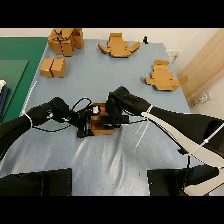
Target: Fold the box.
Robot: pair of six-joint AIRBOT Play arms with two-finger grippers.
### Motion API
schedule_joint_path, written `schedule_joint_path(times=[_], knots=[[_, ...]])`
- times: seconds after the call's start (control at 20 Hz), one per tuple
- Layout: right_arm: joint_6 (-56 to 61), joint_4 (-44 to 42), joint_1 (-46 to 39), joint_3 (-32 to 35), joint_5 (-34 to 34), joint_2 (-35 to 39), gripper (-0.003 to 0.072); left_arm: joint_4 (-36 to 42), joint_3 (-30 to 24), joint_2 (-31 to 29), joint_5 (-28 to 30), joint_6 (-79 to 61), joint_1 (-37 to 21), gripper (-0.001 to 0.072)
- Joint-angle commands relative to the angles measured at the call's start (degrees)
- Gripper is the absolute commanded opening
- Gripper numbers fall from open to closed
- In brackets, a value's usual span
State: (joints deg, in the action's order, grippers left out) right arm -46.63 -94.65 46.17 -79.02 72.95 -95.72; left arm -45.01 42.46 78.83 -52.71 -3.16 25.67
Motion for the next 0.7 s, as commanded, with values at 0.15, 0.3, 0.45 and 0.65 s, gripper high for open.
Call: schedule_joint_path(times=[0.15, 0.3, 0.45, 0.65], knots=[[0.6, 2.7, 0.3, -0.1, 1.1, 0.0, 0.0005, 0.0, 0.0, 0.0, 0.0, 0.0, 0.0, 0.0018], [2.1, 6.5, 1.8, -0.1, 1.3, 0.0, 0.0005, 0.0, 0.0, 0.0, 0.1, 0.0, 0.0, 0.0018], [3.1, 8.9, 2.3, -0.1, 2.6, -0.1, 0.0005, 0.0, 0.0, 0.0, 0.0, 0.0, 0.0, 0.0018], [3.1, 9.2, 2.4, -0.1, 2.6, 0.0, 0.0005, 0.0, 0.0, 0.0, 0.0, 0.0, 0.0, 0.0018]])
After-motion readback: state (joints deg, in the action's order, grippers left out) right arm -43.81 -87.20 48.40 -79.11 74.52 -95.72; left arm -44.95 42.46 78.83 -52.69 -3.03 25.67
